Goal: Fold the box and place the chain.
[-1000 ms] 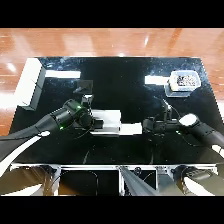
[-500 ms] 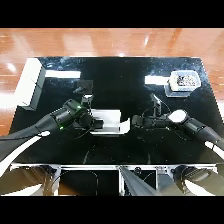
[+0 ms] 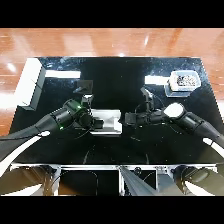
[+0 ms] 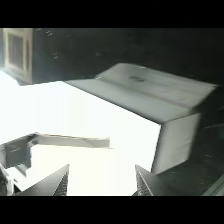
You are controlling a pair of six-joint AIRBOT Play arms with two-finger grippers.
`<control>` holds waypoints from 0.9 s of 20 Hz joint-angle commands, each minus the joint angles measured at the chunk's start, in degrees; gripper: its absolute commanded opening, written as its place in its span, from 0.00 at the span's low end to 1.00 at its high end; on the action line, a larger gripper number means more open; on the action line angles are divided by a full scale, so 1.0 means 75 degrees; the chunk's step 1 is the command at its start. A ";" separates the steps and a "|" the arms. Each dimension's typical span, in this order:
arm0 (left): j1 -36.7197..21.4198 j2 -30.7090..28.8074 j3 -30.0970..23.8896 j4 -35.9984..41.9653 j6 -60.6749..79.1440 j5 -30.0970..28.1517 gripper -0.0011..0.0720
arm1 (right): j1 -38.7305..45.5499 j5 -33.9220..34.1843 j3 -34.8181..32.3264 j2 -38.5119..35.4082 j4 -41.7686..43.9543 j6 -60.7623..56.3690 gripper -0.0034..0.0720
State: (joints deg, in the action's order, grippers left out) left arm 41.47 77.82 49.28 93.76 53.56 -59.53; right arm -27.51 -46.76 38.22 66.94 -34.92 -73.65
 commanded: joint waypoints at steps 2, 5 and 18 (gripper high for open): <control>0.0006 0.0000 0.0003 -0.0003 0.0000 -0.0026 0.04 | -0.0947 0.0082 0.0930 0.0525 -0.2092 -0.2069 0.72; 0.0006 0.0000 0.0003 -0.0003 0.0003 -0.0017 0.05 | -0.1580 0.0090 0.1565 0.0880 -0.3966 -0.3687 0.72; 0.0006 0.0000 0.0003 -0.0003 0.0000 0.0032 0.04 | -0.2518 -0.0458 0.1926 0.1276 -0.5913 -0.5537 0.70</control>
State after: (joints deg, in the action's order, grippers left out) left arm 41.47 77.82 49.30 93.76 53.58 -59.46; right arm -44.66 -48.49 52.42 75.61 -74.65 -110.28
